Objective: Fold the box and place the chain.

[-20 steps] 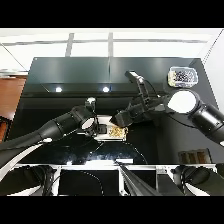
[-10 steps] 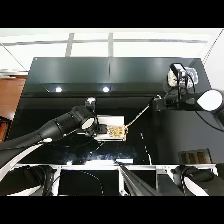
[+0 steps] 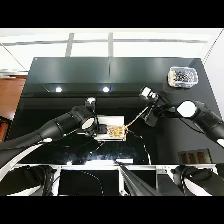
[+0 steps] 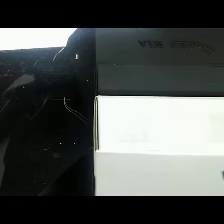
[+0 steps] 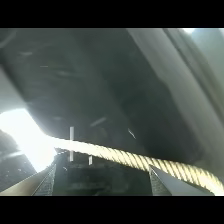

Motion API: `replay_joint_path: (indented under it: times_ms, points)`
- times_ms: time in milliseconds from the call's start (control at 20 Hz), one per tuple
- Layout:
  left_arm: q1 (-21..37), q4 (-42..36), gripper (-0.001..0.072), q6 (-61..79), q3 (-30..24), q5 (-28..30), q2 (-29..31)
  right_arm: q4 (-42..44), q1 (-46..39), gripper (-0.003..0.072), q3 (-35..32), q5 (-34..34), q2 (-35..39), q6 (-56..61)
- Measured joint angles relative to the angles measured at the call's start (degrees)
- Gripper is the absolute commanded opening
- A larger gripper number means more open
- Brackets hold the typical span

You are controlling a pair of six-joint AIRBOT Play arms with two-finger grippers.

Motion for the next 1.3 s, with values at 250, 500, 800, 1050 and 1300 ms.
replay_joint_path:
  times_ms: [250, 500, 800, 1050, 1300]
  points:
    - [0.0, 0.0, 0.003, 0.0, 0.0, -0.02, 0.0, 7.56, 1.03, 0.07, -0.24, 1.25, -4.87, -17.68]
    - [0.0, 0.0, 0.003, 0.0, 0.0, -0.02, 0.0, 9.73, 1.22, 0.0566, -0.24, 2.38, -7.96, -24.55]
    - [0.0, 0.02, 0.003, 0.0, 0.0, 0.0, 0.0, 10.03, 1.55, 0.0566, -0.24, 2.36, -10.25, -26.62]
    - [0.0, 0.02, 0.003, 0.0, 0.0, 0.02, 0.0, 10.08, 1.57, 0.0566, -0.24, 2.01, -11.15, -27.02]
    - [0.0, 0.02, 0.003, 0.0, 0.0, 0.07, 0.0, 10.1, 1.57, 0.0565, -0.13, 1.55, -12.72, -27.02]
